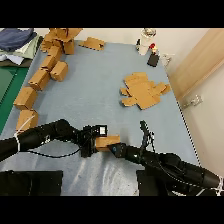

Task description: Fold the box.

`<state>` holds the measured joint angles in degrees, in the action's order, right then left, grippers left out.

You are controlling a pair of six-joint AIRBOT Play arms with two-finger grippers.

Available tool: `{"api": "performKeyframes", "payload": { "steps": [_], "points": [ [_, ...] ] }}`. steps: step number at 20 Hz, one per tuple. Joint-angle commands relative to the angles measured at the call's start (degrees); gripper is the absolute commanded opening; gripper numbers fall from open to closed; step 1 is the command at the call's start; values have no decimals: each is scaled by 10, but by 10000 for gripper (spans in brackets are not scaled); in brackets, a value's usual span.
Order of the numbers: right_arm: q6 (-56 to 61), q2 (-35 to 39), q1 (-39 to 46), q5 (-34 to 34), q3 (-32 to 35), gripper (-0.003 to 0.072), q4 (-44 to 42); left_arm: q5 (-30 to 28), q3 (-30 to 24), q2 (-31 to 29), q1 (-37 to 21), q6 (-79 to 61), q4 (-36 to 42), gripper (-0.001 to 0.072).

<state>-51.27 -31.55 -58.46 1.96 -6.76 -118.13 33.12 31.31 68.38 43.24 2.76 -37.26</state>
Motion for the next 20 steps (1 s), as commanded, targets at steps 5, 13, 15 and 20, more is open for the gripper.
{"api": "performKeyframes", "payload": {
  "steps": [5,13,15,20],
  "points": [
    [39,-59,-3,-64,11,1,-10,0,0,0,0,0,0,467],
    [39,-78,-6,-56,11,1,-5,0,0,0,0,0,0,467],
    [38,-75,-6,-60,10,2,18,0,0,0,0,0,0,467],
    [37,6,5,-18,-5,2,128,0,0,0,0,0,0,467]
  ]
}}
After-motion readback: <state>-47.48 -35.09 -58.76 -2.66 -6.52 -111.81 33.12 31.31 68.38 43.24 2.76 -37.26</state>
